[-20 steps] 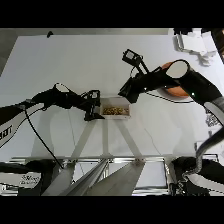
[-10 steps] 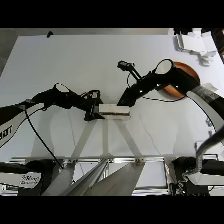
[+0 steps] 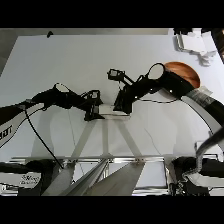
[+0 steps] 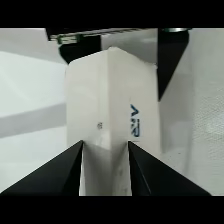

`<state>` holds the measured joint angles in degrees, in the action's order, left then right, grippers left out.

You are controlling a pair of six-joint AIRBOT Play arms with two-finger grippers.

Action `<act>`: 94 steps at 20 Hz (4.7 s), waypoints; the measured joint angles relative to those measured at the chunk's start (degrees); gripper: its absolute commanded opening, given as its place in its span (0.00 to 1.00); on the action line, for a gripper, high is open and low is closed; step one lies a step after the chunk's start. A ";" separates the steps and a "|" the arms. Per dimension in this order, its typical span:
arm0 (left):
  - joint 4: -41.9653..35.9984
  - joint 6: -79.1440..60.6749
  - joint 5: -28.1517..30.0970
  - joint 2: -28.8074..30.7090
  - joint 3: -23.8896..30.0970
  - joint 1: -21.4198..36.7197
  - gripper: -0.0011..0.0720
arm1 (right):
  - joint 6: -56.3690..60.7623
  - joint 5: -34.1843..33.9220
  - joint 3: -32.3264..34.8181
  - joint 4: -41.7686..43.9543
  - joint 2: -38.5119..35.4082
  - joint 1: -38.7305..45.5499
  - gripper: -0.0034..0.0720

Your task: Fold the box and place the chain.

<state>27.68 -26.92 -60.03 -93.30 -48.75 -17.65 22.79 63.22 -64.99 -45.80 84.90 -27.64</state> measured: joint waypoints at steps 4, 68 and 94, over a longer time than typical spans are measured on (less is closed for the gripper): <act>0.00 0.13 0.00 0.00 0.00 0.00 0.49 | -1.64 -10.10 4.96 -4.37 -2.62 -1.40 0.46; -0.02 0.07 -0.02 0.00 0.00 0.04 0.49 | -2.21 -15.80 14.12 -1.40 -8.79 -5.46 0.68; 0.09 -0.09 0.00 0.00 0.00 0.02 0.49 | 10.45 -15.28 25.03 26.27 -5.01 2.10 0.06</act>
<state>27.77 -27.00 -60.03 -93.30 -48.75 -17.63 33.23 47.94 -39.97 -19.53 79.90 -25.54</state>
